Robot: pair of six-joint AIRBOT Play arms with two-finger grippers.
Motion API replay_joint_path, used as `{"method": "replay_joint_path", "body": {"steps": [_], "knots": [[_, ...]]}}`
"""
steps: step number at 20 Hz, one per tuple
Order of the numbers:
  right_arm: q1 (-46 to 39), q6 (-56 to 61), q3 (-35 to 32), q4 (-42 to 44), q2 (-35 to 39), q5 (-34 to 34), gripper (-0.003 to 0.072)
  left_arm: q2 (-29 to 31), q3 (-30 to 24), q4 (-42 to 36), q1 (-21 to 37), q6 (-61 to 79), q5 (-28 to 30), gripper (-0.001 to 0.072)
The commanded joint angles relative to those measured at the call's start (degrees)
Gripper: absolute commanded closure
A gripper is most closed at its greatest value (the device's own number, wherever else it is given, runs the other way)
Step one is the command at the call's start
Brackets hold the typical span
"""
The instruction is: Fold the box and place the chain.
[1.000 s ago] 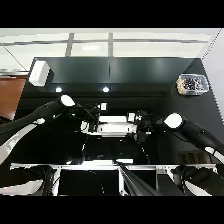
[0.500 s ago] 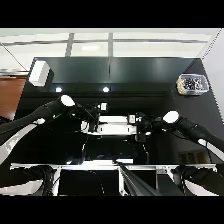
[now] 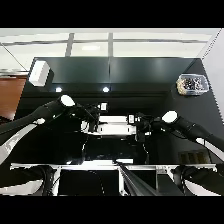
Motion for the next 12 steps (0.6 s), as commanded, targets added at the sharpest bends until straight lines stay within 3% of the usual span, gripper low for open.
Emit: {"method": "replay_joint_path", "body": {"steps": [1, 12], "knots": [[0.11, 0.96, 0.00, 0.07, -0.09, -1.22, -0.0018, 0.02, -0.02, 0.00, -0.02, 0.00, 0.02, 0.0682], [0.13, 2.54, 0.00, -0.81, -0.17, -2.27, -0.0018, 0.02, -0.02, -0.20, -0.02, -0.02, 0.00, 0.0682]]}}
